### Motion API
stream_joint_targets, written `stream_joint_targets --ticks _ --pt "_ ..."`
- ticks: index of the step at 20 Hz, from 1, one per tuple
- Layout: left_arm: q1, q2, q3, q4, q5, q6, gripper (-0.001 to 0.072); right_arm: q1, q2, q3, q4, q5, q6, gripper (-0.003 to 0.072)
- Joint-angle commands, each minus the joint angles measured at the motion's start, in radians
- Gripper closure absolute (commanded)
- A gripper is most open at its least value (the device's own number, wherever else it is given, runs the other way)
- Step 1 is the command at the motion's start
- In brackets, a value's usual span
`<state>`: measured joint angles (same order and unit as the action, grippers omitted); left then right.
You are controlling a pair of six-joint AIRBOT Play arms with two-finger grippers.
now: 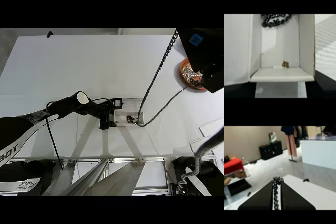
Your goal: Fold the box and place the chain.
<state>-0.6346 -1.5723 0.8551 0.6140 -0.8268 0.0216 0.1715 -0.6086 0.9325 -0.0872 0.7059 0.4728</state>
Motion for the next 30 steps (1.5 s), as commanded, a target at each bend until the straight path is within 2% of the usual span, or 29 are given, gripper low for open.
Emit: stream_joint_targets --ticks 1,5,7,9,11,16,19,24,30 --pt "0.001 0.001 0.000 0.000 0.000 0.000 0.0385 0.042 -0.049 0.023 -0.081 -0.008 0.007 0.0667" --pt "0.001 0.001 0.000 0.000 0.000 0.000 0.0385 0.042 -0.072 0.023 -0.200 0.001 0.077 0.0667" --pt "0.001 0.001 0.000 0.000 0.000 0.000 0.0385 0.042 -0.084 0.027 -0.196 -0.068 0.077 0.0667" --pt "0.001 0.001 0.000 0.000 0.000 0.000 0.0385 0.041 -0.094 0.043 -0.206 -0.077 0.077 0.0666" --pt "0.001 0.001 0.000 0.000 0.000 0.000 0.0385 0.042 -0.097 0.044 -0.266 -0.002 0.095 0.0667" --pt "0.001 0.001 0.000 0.000 0.000 0.000 0.0385 0.042 -0.100 0.044 -0.629 0.308 0.387 0.0667" --pt "0.001 0.001 0.000 0.000 0.000 0.000 0.0385 0.042 -0.103 0.039 -0.795 0.389 0.482 0.0666" --pt "0.001 0.001 0.000 0.000 0.000 0.000 0.0385 0.060 -0.152 -0.078 -0.830 0.377 0.500 0.0666" --pt "0.001 0.001 0.000 0.000 0.000 0.000 0.0385 0.177 -0.303 -0.171 -0.853 0.268 0.500 0.0667"
